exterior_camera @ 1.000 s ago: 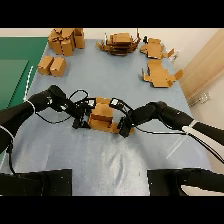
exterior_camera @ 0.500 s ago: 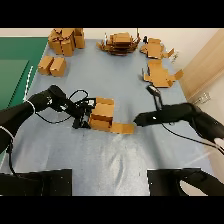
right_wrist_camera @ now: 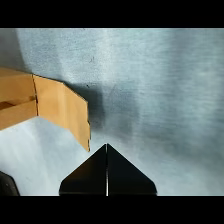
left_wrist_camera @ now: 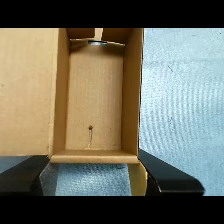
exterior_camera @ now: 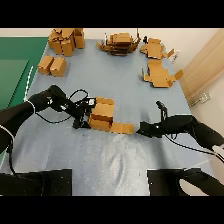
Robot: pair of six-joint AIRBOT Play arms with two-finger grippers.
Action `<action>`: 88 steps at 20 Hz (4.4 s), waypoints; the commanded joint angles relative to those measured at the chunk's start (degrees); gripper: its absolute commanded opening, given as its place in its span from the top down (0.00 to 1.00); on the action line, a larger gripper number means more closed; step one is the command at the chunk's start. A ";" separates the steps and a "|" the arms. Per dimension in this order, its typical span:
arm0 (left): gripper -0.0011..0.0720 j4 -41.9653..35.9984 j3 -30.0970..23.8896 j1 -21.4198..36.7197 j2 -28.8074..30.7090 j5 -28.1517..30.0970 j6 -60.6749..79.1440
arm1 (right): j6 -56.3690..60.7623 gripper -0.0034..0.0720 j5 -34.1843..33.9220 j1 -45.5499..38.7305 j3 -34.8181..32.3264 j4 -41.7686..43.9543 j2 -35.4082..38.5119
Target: Fold the box.
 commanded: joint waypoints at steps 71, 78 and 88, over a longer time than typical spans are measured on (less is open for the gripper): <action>0.58 -0.22 -0.02 0.02 0.00 -1.05 -0.50 | 42.45 0.40 -14.91 30.32 43.39 -30.60 -30.45; 0.58 -0.22 -0.02 0.02 0.00 -0.96 -0.48 | 55.12 0.41 -24.90 35.26 54.12 -38.23 -38.36; 0.58 -0.22 -0.02 0.02 0.00 -0.98 -0.48 | 60.04 0.95 -26.51 36.70 57.94 -42.25 -42.10</action>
